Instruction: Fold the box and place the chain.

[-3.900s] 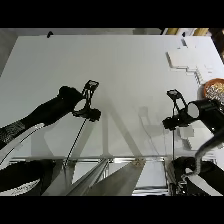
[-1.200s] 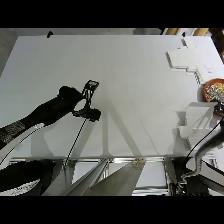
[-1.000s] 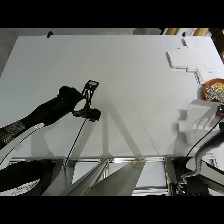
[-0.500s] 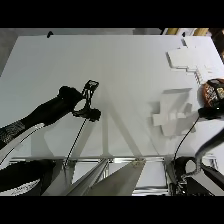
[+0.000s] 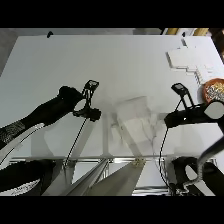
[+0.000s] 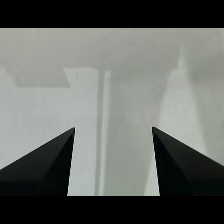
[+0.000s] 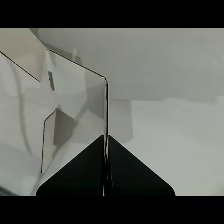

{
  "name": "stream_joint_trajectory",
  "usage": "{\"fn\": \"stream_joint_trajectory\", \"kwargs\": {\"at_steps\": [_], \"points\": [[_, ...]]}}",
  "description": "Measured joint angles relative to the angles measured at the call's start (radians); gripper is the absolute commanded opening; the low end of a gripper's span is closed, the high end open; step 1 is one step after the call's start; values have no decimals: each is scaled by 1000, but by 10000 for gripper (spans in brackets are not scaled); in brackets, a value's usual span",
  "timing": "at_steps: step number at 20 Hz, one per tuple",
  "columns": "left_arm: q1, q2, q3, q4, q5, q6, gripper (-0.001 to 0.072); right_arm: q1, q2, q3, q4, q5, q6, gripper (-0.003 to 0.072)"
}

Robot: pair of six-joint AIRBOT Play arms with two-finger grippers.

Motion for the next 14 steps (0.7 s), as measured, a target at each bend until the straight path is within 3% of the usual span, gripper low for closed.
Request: {"fn": "stream_joint_trajectory", "kwargs": {"at_steps": [2,3,4,9,14], "points": [[0,0,0,-7,21,42,537,39,10,-30,22,-30,2,15],[1,0,0,-19,39,79,669,52,13,-39,29,-43,5,15],[3,0,0,-39,52,122,698,61,15,-45,35,-51,5,15],[9,0,0,-90,84,282,696,80,19,-59,48,-72,8,15],[58,28,0,-175,-9,409,693,84,19,-61,51,-74,8,15]]}}
